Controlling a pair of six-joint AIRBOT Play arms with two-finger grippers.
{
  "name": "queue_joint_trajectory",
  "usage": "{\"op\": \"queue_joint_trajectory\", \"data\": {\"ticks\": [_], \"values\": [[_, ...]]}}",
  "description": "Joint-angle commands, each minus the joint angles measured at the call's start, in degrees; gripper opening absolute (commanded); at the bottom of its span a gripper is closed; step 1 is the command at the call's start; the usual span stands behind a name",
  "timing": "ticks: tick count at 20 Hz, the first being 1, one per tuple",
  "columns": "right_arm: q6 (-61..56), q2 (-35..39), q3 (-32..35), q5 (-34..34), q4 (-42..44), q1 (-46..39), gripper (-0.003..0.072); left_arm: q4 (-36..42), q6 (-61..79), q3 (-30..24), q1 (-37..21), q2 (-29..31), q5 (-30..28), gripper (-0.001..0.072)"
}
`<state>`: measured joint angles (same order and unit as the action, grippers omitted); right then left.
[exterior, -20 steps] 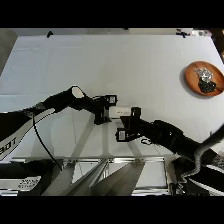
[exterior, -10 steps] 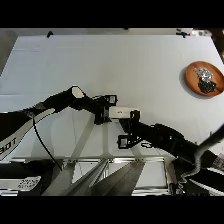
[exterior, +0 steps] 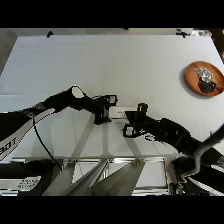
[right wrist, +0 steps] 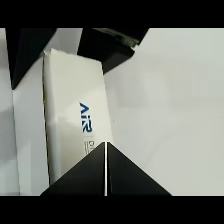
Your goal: Fold the box and place the chain.
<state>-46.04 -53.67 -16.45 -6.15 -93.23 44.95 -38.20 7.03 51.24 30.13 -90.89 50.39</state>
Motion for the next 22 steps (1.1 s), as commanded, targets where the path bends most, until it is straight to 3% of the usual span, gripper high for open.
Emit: {"op": "queue_joint_trajectory", "data": {"ticks": [1,12,18,20,22], "values": [[0.0,-1.9,0.0,1.6,0.1,-1.1,0.0009,0.0,0.0,0.0,0.0,0.0,0.0,0.0414],[0.0,-4.2,2.1,2.8,0.1,1.2,0.0009,0.0,0.0,0.0,0.0,0.0,0.0,0.0414],[0.0,-1.3,2.1,-9.2,1.2,0.3,0.001,0.0,0.0,0.0,0.0,0.0,0.0,0.0414],[0.1,3.7,2.1,-6.5,9.3,-1.6,0.001,0.0,0.0,0.0,0.0,0.0,0.0,0.0414],[0.0,12.3,2.1,2.2,15.2,-5.2,0.001,0.0,0.0,0.0,0.0,0.0,0.0,0.0414]]}}
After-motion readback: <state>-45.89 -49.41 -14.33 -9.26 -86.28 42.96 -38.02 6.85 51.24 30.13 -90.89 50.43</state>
